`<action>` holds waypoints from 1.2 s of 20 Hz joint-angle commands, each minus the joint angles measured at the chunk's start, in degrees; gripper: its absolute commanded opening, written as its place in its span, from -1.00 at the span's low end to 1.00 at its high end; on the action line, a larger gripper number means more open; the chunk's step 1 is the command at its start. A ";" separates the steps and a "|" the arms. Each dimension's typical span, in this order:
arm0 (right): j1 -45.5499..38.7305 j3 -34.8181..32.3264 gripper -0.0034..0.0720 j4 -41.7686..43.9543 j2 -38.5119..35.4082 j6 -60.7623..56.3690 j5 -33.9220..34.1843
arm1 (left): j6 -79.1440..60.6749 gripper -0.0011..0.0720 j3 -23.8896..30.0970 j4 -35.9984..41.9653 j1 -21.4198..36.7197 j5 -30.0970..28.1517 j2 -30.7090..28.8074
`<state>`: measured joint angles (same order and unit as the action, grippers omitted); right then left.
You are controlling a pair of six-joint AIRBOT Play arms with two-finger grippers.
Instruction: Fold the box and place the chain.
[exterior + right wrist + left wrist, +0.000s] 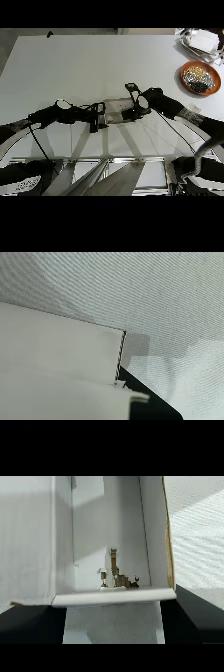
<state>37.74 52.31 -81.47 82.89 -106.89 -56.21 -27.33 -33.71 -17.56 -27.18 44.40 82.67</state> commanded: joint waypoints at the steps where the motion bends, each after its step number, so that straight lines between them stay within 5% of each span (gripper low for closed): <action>1: 0.07 0.00 -0.70 -0.52 0.17 0.20 -0.50 | -0.07 -0.40 0.02 -0.02 -0.04 0.00 0.00; 3: 0.04 0.24 0.19 -0.37 -0.79 0.24 -0.50 | -0.07 -0.40 0.02 -0.02 -0.04 0.00 0.00; 9: -3.43 1.09 0.20 -2.69 -10.82 4.48 -4.76 | -0.07 -0.40 0.02 -0.02 -0.04 0.00 0.00; 15: -24.35 6.01 0.20 -5.66 -18.62 16.17 -6.40 | -0.07 -0.40 0.02 -0.02 -0.04 0.07 0.00; 18: -40.68 9.14 0.11 -8.70 -16.31 24.79 0.13 | -0.07 -0.40 0.02 -0.02 -0.04 0.13 0.00; 24: -61.94 26.12 0.10 -8.68 3.54 30.67 -4.39 | -0.07 -0.40 0.00 -0.02 -0.04 0.17 0.00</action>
